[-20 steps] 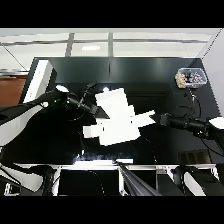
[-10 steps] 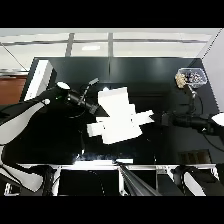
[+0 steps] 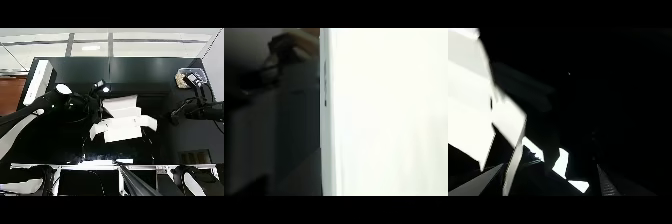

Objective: Fold the box and place the chain.

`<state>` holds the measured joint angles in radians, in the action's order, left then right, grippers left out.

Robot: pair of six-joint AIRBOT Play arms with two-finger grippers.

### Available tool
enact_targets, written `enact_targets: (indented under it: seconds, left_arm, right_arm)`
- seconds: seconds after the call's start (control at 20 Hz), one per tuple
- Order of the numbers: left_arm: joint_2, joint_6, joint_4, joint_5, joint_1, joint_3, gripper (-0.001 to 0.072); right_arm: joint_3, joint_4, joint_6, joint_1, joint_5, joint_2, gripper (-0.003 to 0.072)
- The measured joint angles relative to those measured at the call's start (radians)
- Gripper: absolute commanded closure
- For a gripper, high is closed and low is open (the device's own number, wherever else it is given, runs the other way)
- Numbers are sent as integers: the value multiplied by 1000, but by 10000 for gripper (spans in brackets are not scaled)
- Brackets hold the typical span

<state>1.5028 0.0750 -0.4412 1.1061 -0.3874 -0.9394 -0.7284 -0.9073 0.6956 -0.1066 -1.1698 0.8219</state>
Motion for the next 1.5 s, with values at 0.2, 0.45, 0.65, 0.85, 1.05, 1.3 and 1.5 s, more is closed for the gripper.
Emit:
enact_targets:
  seconds: [0.2, 0.45, 0.65, 0.85, 1.05, 1.3, 1.5]
  left_arm:
    - [-12, -179, -47, -64, -37, 16, 682]
    - [10, -278, -129, -168, -63, 21, 682]
    - [19, -297, -171, -208, -71, 22, 682]
    - [33, -262, -189, -224, -79, 22, 681]
    - [43, -232, -195, -211, -83, 22, 681]
    - [47, -225, -198, -187, -84, 22, 681]
    - [47, -222, -198, -182, -84, 22, 681]
  right_arm:
    - [-3, 10, -53, 96, 44, 0, -14]
    - [47, -25, -169, 237, 136, 0, -14]
    - [113, -58, -234, 321, 186, 2, -12]
    - [167, -68, -270, 392, 227, 2, -12]
    - [206, -70, -285, 436, 261, 4, -12]
    - [256, -72, -330, 454, 274, 11, -12]
    - [286, -69, -356, 488, 314, 31, -12]
